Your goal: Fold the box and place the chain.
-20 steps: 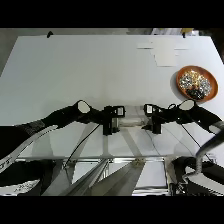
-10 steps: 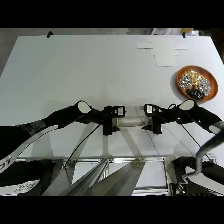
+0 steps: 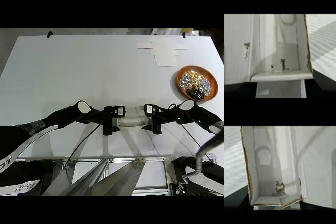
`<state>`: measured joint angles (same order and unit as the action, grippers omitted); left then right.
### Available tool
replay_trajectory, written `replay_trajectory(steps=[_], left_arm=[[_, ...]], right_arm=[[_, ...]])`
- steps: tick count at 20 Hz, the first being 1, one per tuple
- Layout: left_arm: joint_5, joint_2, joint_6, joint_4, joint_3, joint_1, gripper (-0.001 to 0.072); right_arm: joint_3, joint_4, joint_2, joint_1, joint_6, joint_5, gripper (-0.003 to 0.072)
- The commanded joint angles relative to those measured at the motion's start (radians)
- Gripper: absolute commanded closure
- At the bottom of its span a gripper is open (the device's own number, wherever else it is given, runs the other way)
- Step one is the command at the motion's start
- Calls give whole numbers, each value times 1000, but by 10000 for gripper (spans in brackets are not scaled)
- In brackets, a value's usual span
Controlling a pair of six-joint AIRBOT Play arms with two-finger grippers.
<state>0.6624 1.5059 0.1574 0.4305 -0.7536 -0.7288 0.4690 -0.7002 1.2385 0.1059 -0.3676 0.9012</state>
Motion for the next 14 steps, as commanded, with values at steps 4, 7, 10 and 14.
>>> replay_trajectory(steps=[4, 7, 10, 14], left_arm=[[0, 1, 0, 0, 0, -1, 439], [0, 1, 0, 0, 0, -1, 439], [0, 1, 0, 0, 0, -1, 439], [0, 1, 0, 0, 0, -1, 439]], right_arm=[[0, 1, 0, 1, 1, -8, 277], [1, 1, -4, 0, 16, -8, 84], [1, -27, -43, 0, 82, -11, 59], [1, -170, -136, 0, 215, 1, 66]])
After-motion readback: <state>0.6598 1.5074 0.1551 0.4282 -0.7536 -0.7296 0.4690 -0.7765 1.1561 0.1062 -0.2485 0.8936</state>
